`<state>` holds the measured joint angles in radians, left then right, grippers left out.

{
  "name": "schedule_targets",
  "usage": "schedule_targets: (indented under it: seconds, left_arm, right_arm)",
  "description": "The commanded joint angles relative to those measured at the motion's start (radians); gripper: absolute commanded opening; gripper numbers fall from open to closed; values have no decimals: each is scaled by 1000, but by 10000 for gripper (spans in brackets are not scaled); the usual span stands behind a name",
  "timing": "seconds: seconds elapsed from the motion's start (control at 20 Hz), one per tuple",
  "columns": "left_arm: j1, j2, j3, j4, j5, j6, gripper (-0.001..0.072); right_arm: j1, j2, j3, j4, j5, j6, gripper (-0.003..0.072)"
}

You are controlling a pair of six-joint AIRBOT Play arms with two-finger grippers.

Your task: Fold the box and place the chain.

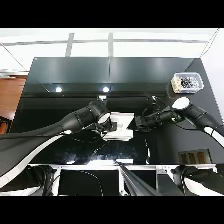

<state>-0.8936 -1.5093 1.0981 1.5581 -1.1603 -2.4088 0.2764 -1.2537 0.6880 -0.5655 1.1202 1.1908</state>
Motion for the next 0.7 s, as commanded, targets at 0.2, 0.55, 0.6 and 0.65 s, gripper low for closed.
schedule_targets:
  seconds: [0.2,0.55,0.6,0.65]
  left_arm:
    - [0,-1,0,0,1,0,28]
    - [0,-1,0,0,0,0,28]
    - [0,-1,0,0,1,0,28]
    - [0,-1,0,0,1,0,28]
  right_arm:
    - [135,-1,55,-285,-87,302,496]
    - [270,-5,141,-501,-175,533,495]
    - [286,-5,147,-544,-172,575,495]
    - [302,-6,147,-577,-166,619,494]
